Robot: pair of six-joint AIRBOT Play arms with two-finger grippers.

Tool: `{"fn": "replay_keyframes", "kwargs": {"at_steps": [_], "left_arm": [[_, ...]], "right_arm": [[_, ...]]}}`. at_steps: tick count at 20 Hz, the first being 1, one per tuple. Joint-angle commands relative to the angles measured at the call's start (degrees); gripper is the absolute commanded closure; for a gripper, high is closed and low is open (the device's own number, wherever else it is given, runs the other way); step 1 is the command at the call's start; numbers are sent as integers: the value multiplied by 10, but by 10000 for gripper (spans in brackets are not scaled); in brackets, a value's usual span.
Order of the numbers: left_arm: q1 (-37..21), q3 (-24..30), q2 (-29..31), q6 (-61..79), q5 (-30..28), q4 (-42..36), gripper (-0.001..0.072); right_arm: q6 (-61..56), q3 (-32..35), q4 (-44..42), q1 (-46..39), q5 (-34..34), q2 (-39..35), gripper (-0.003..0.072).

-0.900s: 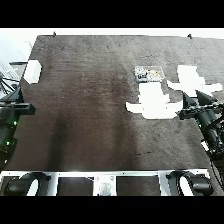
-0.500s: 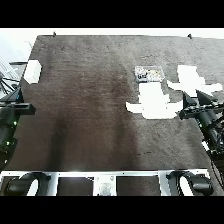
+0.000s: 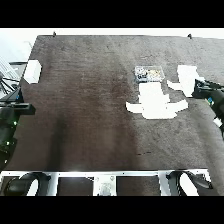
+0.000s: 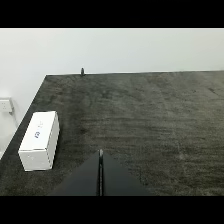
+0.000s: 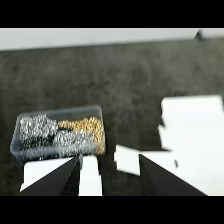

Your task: Fold the box and place the chain.

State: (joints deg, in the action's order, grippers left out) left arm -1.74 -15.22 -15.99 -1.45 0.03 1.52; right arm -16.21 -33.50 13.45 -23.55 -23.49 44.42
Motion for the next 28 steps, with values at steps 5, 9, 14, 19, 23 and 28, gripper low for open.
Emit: {"fn": "replay_keyframes", "kwargs": {"at_steps": [5, 9, 14, 19, 23, 28], "left_arm": [[0, 0, 0, 0, 0, 0, 688], [0, 0, 0, 0, 0, 0, 689], [0, 0, 0, 0, 0, 0, 689], [0, 0, 0, 0, 0, 0, 688], [0, 0, 0, 0, 0, 0, 689], [0, 0, 0, 0, 0, 0, 689]], "right_arm": [[-325, -295, 363, -186, -446, 299, 250], [-348, -464, 433, -181, -613, 454, 240], [-361, -577, 447, -162, -647, 565, 162], [-361, -619, 447, -133, -647, 625, 156], [-361, -619, 446, -118, -657, 656, 156], [-361, -619, 440, -104, -690, 679, 157]]}}
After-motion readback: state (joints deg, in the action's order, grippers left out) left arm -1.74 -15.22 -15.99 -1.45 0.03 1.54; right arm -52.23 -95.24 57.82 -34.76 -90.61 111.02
